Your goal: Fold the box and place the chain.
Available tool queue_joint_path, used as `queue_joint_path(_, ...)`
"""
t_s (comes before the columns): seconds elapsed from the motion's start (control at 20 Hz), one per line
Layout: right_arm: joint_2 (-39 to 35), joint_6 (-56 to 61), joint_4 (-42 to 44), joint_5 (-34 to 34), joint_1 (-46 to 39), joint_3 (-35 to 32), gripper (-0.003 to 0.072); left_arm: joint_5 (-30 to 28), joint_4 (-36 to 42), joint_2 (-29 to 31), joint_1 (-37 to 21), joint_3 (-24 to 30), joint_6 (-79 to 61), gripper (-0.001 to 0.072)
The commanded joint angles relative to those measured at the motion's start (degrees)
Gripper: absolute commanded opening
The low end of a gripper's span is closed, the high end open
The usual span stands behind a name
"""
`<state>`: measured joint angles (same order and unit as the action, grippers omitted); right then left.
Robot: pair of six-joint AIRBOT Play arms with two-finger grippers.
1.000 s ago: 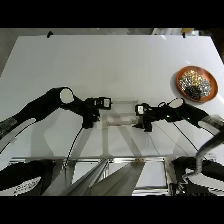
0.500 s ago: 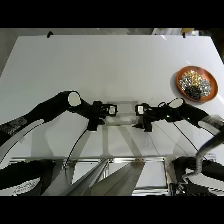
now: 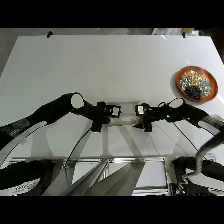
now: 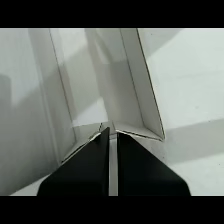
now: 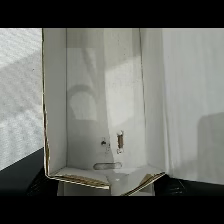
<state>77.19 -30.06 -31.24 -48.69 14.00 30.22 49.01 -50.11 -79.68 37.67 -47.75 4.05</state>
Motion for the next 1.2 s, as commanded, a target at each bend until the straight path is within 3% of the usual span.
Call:
queue_joint_path(0.0, 0.0, 0.0, 0.0, 0.0, 0.0, 0.0, 0.0399, -2.1, 1.7, -0.7, 1.1, 0.0, 0.1, 0.0049)
queue_joint_path(0.1, 0.0, 0.0, 0.0, 0.0, 0.0, 0.0, 0.0399, -2.1, 1.7, -1.4, 1.7, 0.0, 0.7, 0.0054)
queue_joint_path(0.35, 0.0, 0.0, 0.0, 0.0, 0.0, 0.0, 0.0399, -2.5, 1.8, -1.6, 2.5, 0.0, 6.8, 0.0340)
queue_joint_path(0.55, 0.0, 0.0, 0.0, 0.0, 0.0, 0.0, 0.0399, -2.5, 1.8, -1.5, 2.5, 0.0, 11.9, 0.0350)
queue_joint_path(0.65, 0.0, 0.0, 0.0, 0.0, 0.0, 0.0, 0.0399, -1.8, 1.4, -0.7, 2.3, 0.0, 13.8, 0.0286)
queue_joint_path(0.7, 0.0, 0.0, 0.0, 0.0, 0.0, 0.0, 0.0399, -1.2, 0.9, 0.3, 2.0, 0.0, 15.6, 0.0199)
queue_joint_path(0.85, 0.0, 0.0, 0.0, 0.0, 0.0, 0.0, 0.0399, 1.1, -2.3, 5.5, -0.3, 0.0, 24.2, 0.0152)
queue_joint_path(0.9, 0.0, 0.0, 0.0, 0.0, 0.0, 0.0, 0.0399, 2.1, -4.2, 7.7, -1.4, 0.0, 27.8, 0.0049)
queue_joint_path(0.95, 0.0, 0.0, 0.0, 0.0, 0.0, 0.0, 0.0399, 3.4, -6.1, 9.8, -2.5, 0.0, 31.2, 0.0004)
queue_joint_path(1.15, 0.0, 0.0, 0.0, 0.0, 0.0, 0.0, 0.0399, 10.0, -13.8, 16.2, -7.8, 0.0, 55.2, 0.0002)
